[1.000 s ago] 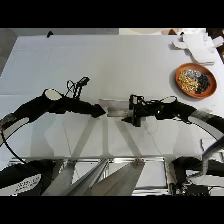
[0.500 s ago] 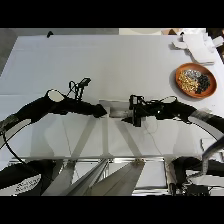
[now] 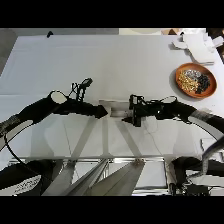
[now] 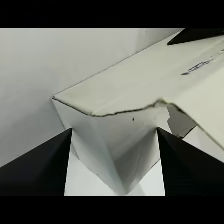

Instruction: Fold the box and place the chain.

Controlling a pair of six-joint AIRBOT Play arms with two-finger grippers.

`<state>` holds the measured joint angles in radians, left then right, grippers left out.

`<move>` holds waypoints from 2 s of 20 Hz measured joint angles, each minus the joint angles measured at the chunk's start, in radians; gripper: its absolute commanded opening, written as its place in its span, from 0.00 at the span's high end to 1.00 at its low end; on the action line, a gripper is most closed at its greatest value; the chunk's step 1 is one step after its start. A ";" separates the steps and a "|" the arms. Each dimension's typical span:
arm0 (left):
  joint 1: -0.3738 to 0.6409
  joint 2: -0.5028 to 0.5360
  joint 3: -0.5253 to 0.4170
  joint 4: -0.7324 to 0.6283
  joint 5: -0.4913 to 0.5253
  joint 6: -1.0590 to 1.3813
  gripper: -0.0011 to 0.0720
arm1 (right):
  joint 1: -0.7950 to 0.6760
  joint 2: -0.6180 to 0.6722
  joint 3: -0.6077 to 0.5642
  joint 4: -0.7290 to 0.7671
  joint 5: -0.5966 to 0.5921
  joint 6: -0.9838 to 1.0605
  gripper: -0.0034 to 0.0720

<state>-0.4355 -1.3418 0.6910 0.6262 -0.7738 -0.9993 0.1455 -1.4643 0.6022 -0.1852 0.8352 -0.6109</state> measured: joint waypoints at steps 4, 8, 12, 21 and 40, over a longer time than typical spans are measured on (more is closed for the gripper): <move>-0.018 0.000 0.000 0.064 0.030 -0.039 0.21 | 0.000 0.000 0.000 0.000 0.000 0.000 0.29; -0.040 0.000 0.016 0.089 0.052 -0.084 0.21 | 0.000 0.000 0.000 -0.001 0.000 0.000 0.29; -0.058 0.000 0.082 0.154 0.034 -0.142 0.21 | 0.000 0.000 0.000 -0.002 -0.003 0.000 0.29; -0.111 -0.004 0.184 0.481 -0.059 -0.468 0.22 | 0.000 0.000 0.000 -0.002 -0.001 0.000 0.29; -0.295 -0.059 0.210 0.894 -0.036 -1.110 0.39 | 0.000 0.000 0.000 -0.002 0.000 0.000 0.29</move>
<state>-0.7303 -1.4010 0.9009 1.5200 -0.8101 -2.1098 0.1455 -1.4643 0.6022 -0.1871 0.8349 -0.6109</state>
